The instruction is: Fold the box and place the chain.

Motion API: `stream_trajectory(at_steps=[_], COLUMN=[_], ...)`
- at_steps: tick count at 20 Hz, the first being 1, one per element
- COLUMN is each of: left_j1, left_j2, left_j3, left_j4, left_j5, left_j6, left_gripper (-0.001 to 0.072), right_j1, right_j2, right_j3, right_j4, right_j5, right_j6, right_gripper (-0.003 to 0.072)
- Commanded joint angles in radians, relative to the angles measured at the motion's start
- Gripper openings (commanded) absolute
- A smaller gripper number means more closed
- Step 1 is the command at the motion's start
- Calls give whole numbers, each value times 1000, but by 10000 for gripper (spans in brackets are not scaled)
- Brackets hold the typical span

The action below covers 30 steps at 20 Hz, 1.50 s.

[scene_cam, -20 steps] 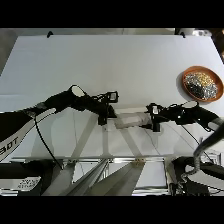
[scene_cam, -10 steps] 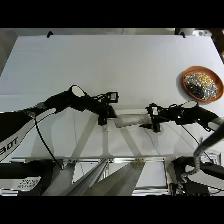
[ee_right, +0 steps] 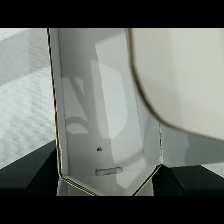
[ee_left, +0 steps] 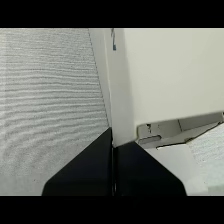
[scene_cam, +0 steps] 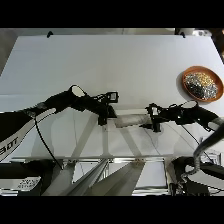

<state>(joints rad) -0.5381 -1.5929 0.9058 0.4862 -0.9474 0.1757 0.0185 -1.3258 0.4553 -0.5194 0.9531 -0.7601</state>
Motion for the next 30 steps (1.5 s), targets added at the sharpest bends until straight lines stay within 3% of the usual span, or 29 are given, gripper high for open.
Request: stream_trajectory(at_steps=[1, 14, 17, 30], left_j1=[0, 0, 0, 0], left_j2=[0, 0, 0, 0], left_j3=[0, 0, 0, 0], left_j4=[0, 0, 0, 0], left_j5=[0, 0, 0, 0], left_j6=[0, 0, 0, 0], left_gripper=[13, 13, 13, 13], right_j1=[1, 19, 19, 19], right_j2=[-1, 0, 0, 0], right_j3=[-1, -1, -1, 0], right_j4=[-3, -48, -48, -49], right_j5=[-4, -37, -37, -13], right_j6=[0, 3, 3, 3], right_gripper=[394, 396, 458, 457])
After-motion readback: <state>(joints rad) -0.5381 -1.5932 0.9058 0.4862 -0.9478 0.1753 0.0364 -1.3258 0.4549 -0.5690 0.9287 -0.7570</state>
